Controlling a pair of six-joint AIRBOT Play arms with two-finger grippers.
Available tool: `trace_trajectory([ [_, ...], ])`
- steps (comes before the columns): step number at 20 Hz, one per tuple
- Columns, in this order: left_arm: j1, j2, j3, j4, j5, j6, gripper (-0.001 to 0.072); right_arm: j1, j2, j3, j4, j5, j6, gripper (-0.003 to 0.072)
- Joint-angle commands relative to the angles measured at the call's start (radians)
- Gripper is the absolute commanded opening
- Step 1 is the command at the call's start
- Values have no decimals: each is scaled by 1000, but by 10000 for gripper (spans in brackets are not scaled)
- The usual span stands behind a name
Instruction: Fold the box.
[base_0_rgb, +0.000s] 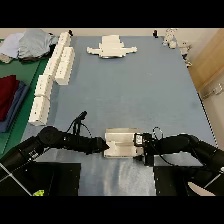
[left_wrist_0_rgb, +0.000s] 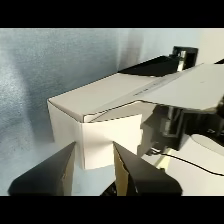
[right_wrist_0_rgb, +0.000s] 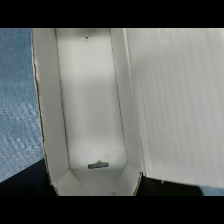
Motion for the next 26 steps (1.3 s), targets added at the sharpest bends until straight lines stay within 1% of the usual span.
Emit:
trace_trajectory([
  [1,-141,-50,86,278,44,-321,344,0,1,1,0,0,0,515],
  [3,-225,-87,163,499,9,-569,344,0,1,1,0,0,0,515],
  [4,-263,-111,201,577,-17,-656,345,0,1,1,0,0,0,515],
  [5,-299,-140,243,641,-47,-729,344,0,1,1,0,0,0,515],
  [8,-385,-242,351,753,-129,-878,344,0,1,1,0,0,0,515],
  [11,-450,-354,452,828,-208,-990,344,0,1,1,0,0,0,515],
  [14,-489,-462,547,900,-324,-1055,344,0,1,1,0,0,0,515],
  [15,-498,-492,569,912,-344,-1072,345,0,1,1,0,0,0,515],
  [18,-531,-563,605,951,-348,-1129,345,0,1,1,0,0,0,515],
  [23,-562,-631,610,959,-338,-1152,343,0,1,1,0,0,0,515],
  [24,-563,-643,612,963,-339,-1157,291,0,1,1,0,0,0,515],
  [26,-563,-653,613,969,-336,-1158,283,0,1,1,0,0,0,515],
])
